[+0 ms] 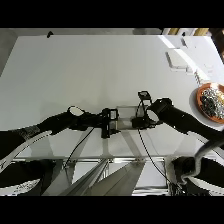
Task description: Fold the box and place the chain.
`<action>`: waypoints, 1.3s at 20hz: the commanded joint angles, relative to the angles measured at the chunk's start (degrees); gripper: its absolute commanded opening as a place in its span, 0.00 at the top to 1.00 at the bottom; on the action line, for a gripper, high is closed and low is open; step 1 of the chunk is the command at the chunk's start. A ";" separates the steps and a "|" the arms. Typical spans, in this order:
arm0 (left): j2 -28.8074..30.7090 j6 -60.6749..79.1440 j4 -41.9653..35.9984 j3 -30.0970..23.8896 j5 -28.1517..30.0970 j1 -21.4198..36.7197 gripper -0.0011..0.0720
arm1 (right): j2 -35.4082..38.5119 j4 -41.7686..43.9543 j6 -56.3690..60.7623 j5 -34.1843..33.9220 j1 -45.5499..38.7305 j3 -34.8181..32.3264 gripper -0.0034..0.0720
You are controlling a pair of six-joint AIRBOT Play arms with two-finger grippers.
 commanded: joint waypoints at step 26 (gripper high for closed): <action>0.00 0.09 0.13 0.02 -0.11 -0.02 0.70 | 34.67 -22.23 -28.57 -5.77 -32.98 0.57 0.52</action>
